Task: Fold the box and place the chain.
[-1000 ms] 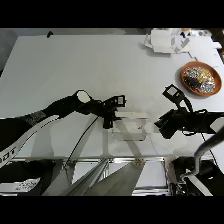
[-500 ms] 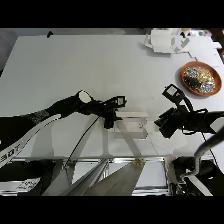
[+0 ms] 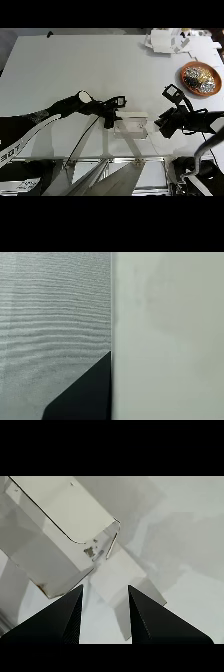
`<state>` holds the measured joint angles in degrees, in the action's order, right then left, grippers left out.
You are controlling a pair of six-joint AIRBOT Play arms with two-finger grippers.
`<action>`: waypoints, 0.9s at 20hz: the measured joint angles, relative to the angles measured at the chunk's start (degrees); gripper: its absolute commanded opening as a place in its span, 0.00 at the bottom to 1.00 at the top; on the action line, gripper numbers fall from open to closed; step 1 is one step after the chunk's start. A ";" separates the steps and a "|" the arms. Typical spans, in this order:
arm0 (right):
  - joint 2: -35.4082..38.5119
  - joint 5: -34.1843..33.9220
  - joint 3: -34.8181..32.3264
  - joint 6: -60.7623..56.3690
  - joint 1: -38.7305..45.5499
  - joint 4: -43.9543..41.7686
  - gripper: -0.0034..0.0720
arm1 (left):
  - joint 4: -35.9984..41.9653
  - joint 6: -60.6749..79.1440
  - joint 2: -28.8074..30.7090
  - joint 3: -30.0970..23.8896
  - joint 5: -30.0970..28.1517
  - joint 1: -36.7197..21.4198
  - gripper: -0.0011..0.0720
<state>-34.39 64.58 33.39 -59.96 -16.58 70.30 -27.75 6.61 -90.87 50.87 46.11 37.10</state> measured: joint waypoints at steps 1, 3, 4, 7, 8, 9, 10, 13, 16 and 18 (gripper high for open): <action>-0.02 0.02 0.00 0.66 0.00 0.00 0.47 | -0.04 0.00 0.00 0.00 0.00 0.02 0.03; 0.00 0.33 0.00 2.34 0.00 0.00 0.46 | -0.09 0.00 0.00 0.00 -0.02 0.07 0.03; -0.02 0.70 0.00 3.34 0.00 0.00 0.46 | -0.09 0.00 0.00 0.00 -0.02 0.09 0.03; -0.02 2.47 0.00 6.95 0.00 -0.04 0.37 | -0.09 0.00 0.00 0.00 -0.02 0.09 0.03; -0.02 3.26 -0.02 8.35 0.00 -0.24 0.34 | -0.09 0.00 0.00 0.00 -0.02 0.09 0.03; -0.13 4.07 -0.13 10.12 0.00 -0.68 0.34 | -0.09 0.00 0.00 0.00 -0.02 0.09 0.03; -0.35 4.61 -0.42 11.98 -0.02 -1.36 0.34 | -0.09 0.00 0.00 -0.02 -0.02 0.09 0.03; -1.42 5.40 -2.23 18.56 -0.39 -4.74 0.51 | -0.09 -0.02 0.00 -0.02 -0.02 0.09 0.03; -2.62 6.03 -5.11 23.74 -2.71 -5.97 0.96 | -0.09 -0.02 0.00 -0.02 0.04 0.09 0.03; -3.04 5.14 -7.30 25.38 -4.00 -4.98 0.97 | -0.09 -0.02 0.00 -0.02 0.15 0.09 0.03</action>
<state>-37.43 69.71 26.09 -34.59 -20.58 65.32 -27.83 6.59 -90.87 50.85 46.26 37.19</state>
